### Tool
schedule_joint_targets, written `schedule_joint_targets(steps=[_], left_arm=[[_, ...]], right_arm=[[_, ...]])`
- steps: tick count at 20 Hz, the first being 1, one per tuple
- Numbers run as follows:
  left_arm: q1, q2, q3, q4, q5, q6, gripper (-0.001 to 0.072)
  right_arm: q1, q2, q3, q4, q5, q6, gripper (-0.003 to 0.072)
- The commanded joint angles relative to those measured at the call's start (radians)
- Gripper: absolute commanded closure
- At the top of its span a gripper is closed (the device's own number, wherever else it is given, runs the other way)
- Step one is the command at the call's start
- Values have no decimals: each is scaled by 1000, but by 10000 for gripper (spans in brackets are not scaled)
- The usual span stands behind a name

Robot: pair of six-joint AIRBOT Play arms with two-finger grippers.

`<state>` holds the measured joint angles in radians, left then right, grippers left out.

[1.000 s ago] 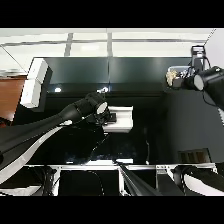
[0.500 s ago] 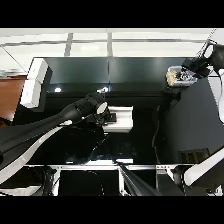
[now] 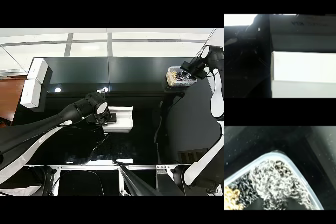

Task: Fold the box and place the chain.

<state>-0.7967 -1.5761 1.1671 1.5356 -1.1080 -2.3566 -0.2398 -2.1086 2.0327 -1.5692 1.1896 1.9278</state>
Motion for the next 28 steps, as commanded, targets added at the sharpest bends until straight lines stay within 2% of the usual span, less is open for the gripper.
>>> schedule_joint_targets(steps=[1, 4, 7, 11, 14, 18, 25, 28], left_arm=[[1, 0, 0, 0, 0, 0, 684], [1, 0, 0, 0, 0, 0, 684], [1, 0, 0, 1, 3, 0, 684], [1, 0, 0, 4, 16, 0, 683], [1, 0, 0, 4, 16, 0, 684], [1, 0, 0, 4, 27, 0, 683], [1, 0, 0, 4, 27, 0, 683], [1, 0, 0, 4, 31, 0, 683]], right_arm=[[-1, 2, 11, 54, 76, -75, 677], [6, 84, 11, 51, 96, -153, 678], [39, 237, 9, 49, 140, -336, 683], [50, 470, -71, 108, 150, -357, 683], [61, 651, -133, 192, 143, -388, 684], [73, 845, -171, 399, 184, -452, 684], [211, 1052, -171, 427, 227, -452, 684], [296, 1074, -171, 451, 357, -452, 683]])
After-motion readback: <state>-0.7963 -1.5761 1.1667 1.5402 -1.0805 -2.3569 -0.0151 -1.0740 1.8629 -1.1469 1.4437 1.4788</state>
